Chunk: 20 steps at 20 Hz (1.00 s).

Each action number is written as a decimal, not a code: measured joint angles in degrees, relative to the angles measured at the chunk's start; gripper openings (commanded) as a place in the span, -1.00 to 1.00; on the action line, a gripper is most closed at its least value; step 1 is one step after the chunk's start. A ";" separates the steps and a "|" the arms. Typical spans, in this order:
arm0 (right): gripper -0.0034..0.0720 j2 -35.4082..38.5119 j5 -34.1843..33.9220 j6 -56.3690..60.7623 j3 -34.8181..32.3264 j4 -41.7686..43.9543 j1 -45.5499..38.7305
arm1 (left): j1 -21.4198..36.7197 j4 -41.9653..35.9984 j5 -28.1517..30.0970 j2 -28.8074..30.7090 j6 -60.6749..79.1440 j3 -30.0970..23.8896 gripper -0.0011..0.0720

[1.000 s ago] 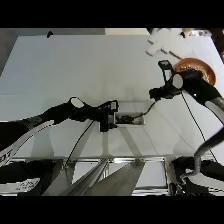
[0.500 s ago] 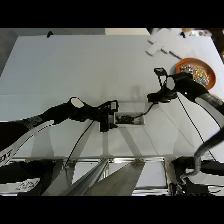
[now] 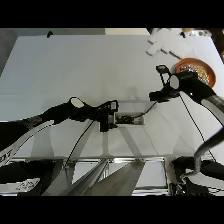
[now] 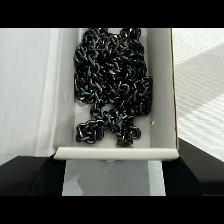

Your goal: Fold the box and place the chain.

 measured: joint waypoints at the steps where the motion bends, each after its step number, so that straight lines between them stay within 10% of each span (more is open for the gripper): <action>1: -0.88 2.29 1.51 -0.37 0.00 -0.15 0.31 | 0.00 0.00 0.00 0.00 0.00 0.00 -0.34; 10: -0.88 23.39 11.17 -1.51 -0.02 4.20 11.45 | 0.00 0.00 -0.02 0.00 -0.02 0.00 -0.34; 20: -0.88 29.14 4.13 4.31 -0.02 9.92 28.00 | 0.00 0.00 0.00 0.00 -0.02 0.00 -0.34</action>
